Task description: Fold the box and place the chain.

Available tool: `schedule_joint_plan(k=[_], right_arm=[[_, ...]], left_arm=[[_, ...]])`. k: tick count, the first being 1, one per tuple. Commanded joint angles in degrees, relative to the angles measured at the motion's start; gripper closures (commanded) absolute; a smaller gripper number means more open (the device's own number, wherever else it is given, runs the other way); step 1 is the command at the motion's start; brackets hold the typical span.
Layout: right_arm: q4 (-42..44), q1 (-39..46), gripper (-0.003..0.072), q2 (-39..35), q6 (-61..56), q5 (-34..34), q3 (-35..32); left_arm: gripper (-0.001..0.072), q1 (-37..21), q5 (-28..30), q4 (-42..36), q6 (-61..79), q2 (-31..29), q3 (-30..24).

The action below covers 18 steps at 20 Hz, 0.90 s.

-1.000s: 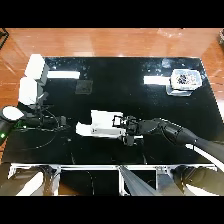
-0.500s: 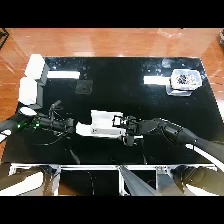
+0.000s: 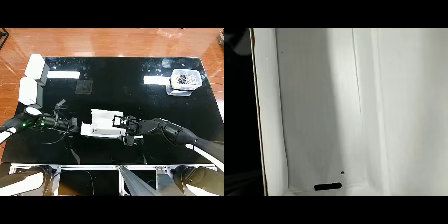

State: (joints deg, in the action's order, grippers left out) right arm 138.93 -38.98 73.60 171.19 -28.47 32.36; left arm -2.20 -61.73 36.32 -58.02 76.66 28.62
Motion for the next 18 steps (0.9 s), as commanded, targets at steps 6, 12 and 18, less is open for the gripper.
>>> schedule_joint_plan(k=[6,12,18], right_arm=[[0.02,-0.04,0.0666,0.04,0.0,0.04,0.0],[0.02,-0.04,0.0666,0.04,-0.02,0.07,0.0],[0.02,-0.04,0.0666,0.04,-0.24,0.24,0.0]], left_arm=[[0.0249,-0.87,-8.63,-0.11,0.81,-0.63,5.27],[0.0188,-0.74,-14.58,-0.74,0.7,-1.07,7.67],[0.0187,-0.72,-16.87,-1.03,-0.92,-2.1,7.65]])
